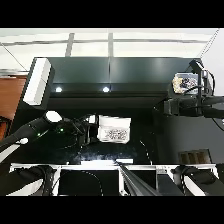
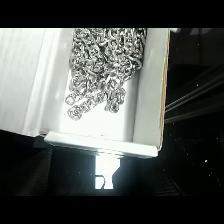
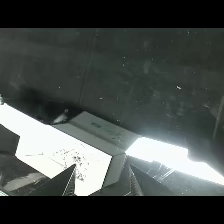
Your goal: Fold the box and place the chain.
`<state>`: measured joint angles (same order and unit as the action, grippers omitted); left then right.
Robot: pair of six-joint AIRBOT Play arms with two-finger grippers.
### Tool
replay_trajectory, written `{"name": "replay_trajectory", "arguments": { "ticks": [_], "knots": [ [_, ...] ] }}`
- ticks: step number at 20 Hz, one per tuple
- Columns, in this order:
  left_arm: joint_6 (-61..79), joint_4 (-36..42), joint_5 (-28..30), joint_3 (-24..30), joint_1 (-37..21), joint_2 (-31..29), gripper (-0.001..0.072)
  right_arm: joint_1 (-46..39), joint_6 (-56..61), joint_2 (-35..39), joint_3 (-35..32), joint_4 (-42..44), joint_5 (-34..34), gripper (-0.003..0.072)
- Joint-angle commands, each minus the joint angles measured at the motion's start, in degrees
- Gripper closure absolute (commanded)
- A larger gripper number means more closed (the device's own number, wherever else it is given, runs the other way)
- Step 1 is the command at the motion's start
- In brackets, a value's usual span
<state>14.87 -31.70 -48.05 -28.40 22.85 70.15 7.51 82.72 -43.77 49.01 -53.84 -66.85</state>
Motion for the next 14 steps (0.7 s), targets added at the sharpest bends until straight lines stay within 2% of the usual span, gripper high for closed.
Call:
{"name": "replay_trajectory", "arguments": {
  "ticks": [1,11,14],
  "knots": [
    [1.9,-1.1,0.3,-0.4,0.0,0.1,-0.0001,0.0,0.0,0.0,0.0,0.0,0.0,0.0299],
    [3.6,-0.5,-2.4,-2.6,0.1,1.8,-0.0001,0.0,0.0,0.0,0.0,0.0,0.0,0.0299],
    [3.6,-0.2,-2.8,-2.6,1.9,1.8,-0.0001,0.0,0.0,0.0,0.0,-0.2,0.0,0.0300]
  ]
}}
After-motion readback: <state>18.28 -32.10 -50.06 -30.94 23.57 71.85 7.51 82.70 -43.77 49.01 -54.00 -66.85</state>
